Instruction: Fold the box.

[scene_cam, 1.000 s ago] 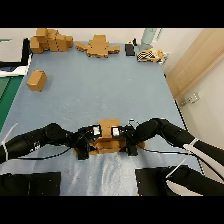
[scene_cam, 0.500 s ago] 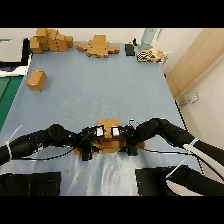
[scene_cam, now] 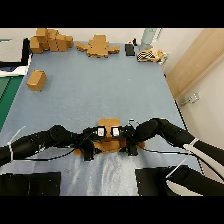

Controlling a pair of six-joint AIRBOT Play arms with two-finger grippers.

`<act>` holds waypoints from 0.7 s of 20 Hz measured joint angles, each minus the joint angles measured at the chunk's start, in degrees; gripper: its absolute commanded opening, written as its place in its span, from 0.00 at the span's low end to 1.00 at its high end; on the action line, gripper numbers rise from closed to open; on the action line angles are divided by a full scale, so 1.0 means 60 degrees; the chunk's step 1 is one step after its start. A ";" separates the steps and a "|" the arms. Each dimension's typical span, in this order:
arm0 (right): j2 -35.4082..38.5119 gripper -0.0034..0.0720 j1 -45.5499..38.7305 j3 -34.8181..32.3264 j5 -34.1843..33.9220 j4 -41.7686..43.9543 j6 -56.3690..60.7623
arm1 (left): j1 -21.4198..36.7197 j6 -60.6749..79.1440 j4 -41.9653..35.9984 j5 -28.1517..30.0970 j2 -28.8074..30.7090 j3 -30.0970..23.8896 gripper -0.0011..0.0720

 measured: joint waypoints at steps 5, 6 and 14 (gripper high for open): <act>0.0000 0.70 0.0000 0.0000 -0.0004 0.0000 0.0004 | -0.0040 -0.0004 -0.0029 0.0011 0.0000 0.0000 0.54; 0.0000 0.70 0.0000 0.0000 -0.0004 0.0000 0.0004 | -0.0036 -0.0025 -0.0022 0.0011 0.0000 0.0000 0.28; 0.0000 0.70 0.0000 0.0000 0.0000 0.0007 0.0018 | 0.0255 -0.5319 0.3880 -0.0535 0.1650 0.0222 0.03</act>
